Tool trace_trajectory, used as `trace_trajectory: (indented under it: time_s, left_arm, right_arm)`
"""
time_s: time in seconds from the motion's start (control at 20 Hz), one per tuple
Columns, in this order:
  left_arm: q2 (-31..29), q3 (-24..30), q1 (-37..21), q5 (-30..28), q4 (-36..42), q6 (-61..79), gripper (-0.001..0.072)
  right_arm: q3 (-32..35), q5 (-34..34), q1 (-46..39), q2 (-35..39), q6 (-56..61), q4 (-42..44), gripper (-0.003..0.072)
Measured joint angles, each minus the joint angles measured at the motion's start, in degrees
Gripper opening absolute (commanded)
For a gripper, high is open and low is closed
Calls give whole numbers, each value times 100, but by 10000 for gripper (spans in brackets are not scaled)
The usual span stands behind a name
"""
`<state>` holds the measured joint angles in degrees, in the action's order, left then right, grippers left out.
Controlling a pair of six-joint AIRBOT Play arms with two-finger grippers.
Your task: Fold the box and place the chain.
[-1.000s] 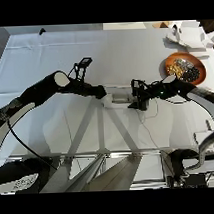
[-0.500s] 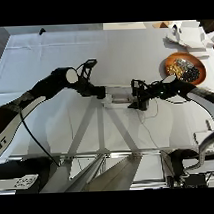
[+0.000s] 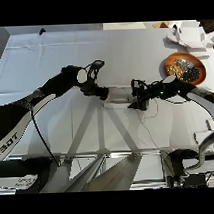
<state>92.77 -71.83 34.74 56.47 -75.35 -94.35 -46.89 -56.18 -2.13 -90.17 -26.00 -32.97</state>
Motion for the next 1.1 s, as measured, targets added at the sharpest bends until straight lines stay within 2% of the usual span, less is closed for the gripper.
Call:
trace_trajectory:
  time_s: [0.3,0.8,1.1]
  left_arm:
    - [22,-173,133,168,-317,-376,638]
    - [118,-201,389,22,-442,-483,631]
    - [308,-201,535,55,-815,-1108,627]
  right_arm:
    - [0,0,0,0,0,0,435]
    - [0,0,0,0,2,0,435]
    - [0,0,0,0,0,0,435]
